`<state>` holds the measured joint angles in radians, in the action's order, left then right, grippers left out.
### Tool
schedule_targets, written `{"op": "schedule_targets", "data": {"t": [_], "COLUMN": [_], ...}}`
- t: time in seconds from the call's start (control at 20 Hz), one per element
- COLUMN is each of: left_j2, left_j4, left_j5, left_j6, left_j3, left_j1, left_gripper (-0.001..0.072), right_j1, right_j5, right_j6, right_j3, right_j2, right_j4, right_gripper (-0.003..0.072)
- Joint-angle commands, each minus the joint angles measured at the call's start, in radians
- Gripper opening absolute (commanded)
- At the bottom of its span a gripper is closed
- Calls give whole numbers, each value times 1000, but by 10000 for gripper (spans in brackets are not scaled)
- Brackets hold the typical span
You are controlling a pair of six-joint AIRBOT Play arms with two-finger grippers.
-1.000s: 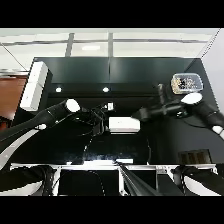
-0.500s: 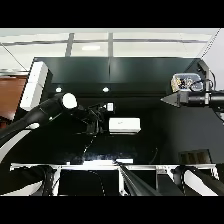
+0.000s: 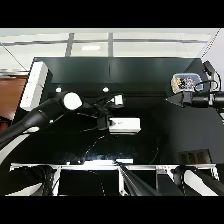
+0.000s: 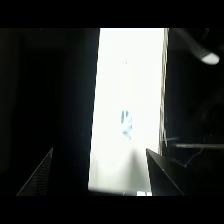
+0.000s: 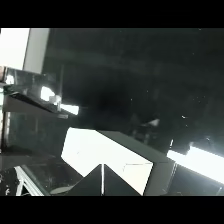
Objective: Fold the box and place the chain.
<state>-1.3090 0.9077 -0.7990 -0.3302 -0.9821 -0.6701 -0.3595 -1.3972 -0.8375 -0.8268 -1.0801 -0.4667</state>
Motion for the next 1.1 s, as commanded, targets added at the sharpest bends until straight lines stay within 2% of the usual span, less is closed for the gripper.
{"op": "schedule_targets", "data": {"t": [0.0,0.2,0.45,1.05], "left_j2": [-100,-170,-193,-204], "left_j4": [-39,-57,-56,-57], "left_j5": [24,-51,-97,-97], "left_j6": [-22,-21,-22,-22], "left_j3": [-92,-137,-137,-137], "left_j1": [-51,-56,-56,-56], "left_gripper": [702,702,702,706], "right_j1": [-2,-2,3,25], "right_j5": [5,6,6,6], "right_j6": [0,3,8,8], "right_j3": [1,1,1,1], "right_j2": [1,1,1,1], "right_j4": [-3,-7,-10,-43], "right_gripper": [13,13,13,13]}}
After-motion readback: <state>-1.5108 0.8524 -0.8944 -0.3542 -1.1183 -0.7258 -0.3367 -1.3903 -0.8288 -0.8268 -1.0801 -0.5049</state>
